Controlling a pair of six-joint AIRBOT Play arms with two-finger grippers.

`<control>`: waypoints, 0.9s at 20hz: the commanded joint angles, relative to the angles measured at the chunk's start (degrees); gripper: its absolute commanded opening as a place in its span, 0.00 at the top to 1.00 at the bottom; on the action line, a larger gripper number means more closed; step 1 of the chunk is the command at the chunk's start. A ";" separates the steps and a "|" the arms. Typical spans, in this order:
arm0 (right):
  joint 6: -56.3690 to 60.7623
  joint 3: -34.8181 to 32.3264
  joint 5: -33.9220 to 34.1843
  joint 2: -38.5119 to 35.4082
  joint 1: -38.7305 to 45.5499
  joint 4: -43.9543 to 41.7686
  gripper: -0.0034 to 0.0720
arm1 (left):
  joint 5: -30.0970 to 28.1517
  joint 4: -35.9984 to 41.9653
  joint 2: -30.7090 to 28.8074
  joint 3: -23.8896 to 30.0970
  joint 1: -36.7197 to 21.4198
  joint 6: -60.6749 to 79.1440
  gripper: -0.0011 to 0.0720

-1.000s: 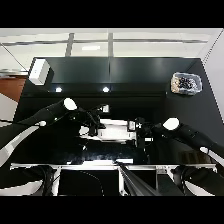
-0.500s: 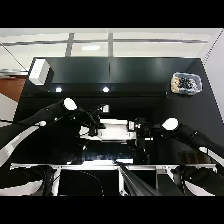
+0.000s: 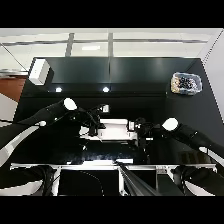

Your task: Fold the box and place the chain.

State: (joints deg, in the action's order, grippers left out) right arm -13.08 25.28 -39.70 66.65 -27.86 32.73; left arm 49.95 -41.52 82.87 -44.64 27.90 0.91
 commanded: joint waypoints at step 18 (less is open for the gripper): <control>1.75 0.00 1.57 0.33 -1.55 1.73 0.32 | 1.18 -0.85 -0.22 -0.28 -0.46 0.00 0.94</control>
State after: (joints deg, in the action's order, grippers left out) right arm -11.38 25.30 -38.35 66.96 -29.34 34.30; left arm 50.15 -41.56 82.83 -44.71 27.73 0.93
